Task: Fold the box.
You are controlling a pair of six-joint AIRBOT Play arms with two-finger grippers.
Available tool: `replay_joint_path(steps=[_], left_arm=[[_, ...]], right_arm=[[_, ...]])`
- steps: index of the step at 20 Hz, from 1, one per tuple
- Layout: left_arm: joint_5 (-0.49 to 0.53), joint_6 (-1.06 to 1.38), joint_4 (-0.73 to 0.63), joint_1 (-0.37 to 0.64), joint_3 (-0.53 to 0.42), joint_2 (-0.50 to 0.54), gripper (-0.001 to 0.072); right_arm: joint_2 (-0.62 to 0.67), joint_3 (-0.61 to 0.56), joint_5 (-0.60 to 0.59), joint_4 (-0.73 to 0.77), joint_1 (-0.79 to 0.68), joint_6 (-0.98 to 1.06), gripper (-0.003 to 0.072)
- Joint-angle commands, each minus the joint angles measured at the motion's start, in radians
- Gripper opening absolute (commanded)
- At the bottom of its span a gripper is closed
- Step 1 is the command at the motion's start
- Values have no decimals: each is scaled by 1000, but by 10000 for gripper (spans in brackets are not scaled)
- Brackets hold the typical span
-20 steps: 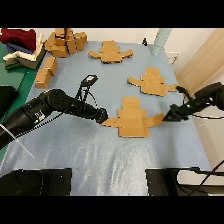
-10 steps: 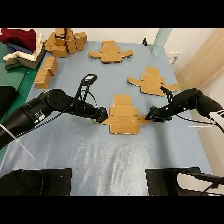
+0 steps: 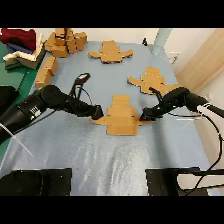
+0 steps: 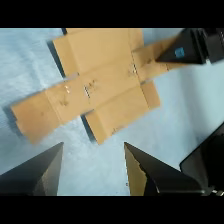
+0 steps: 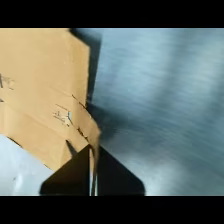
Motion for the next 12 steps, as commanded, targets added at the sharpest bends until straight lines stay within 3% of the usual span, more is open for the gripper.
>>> replay_joint_path(steps=[1, 5, 9, 12], left_arm=[[-117, -16, -56, 159, 1, -28, 564], [-204, 123, -193, 298, 1, -109, 564], [-172, 314, -332, 317, 2, -208, 564], [-150, 485, -468, 317, 11, -316, 564]], right_arm=[[-6, 4, -63, 95, 54, -103, 2], [106, -63, -51, 190, 127, -180, 2], [286, -238, 98, 212, 197, -178, 2], [351, -307, 150, 213, 229, -156, 2]])
